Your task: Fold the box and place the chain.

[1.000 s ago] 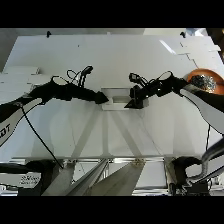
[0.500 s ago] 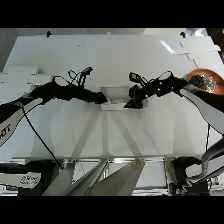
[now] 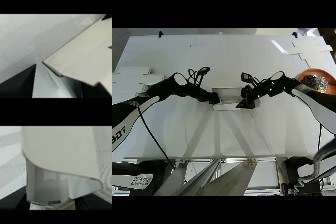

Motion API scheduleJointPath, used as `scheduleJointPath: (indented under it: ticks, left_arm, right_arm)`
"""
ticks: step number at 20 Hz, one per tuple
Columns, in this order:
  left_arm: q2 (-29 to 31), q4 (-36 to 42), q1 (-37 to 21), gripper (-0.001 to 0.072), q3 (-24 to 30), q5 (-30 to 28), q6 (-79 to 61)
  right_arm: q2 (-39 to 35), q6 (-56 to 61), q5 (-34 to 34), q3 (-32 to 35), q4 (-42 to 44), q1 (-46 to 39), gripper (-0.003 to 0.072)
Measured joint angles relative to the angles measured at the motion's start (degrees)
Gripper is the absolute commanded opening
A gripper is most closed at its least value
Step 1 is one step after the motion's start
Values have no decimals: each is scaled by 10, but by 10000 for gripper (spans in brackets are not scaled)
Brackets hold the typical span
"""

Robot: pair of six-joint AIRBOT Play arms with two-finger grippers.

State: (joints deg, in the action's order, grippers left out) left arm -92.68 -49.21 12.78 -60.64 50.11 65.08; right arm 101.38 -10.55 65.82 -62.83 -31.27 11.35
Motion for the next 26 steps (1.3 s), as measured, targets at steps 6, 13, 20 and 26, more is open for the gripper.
scheduleJointPath:
  ticks: [6,13,20,26]
  left_arm:
    - [0,-71,17,557,-23,16,125]
    - [2,-105,28,495,-27,38,218]
    - [15,-245,69,496,-56,43,338]
    - [17,-309,104,453,-72,46,437]
  right_arm:
    - [0,0,0,0,0,0,433]
    - [0,-1,0,0,0,0,433]
    - [0,0,0,0,0,0,433]
    - [0,0,0,0,0,0,433]
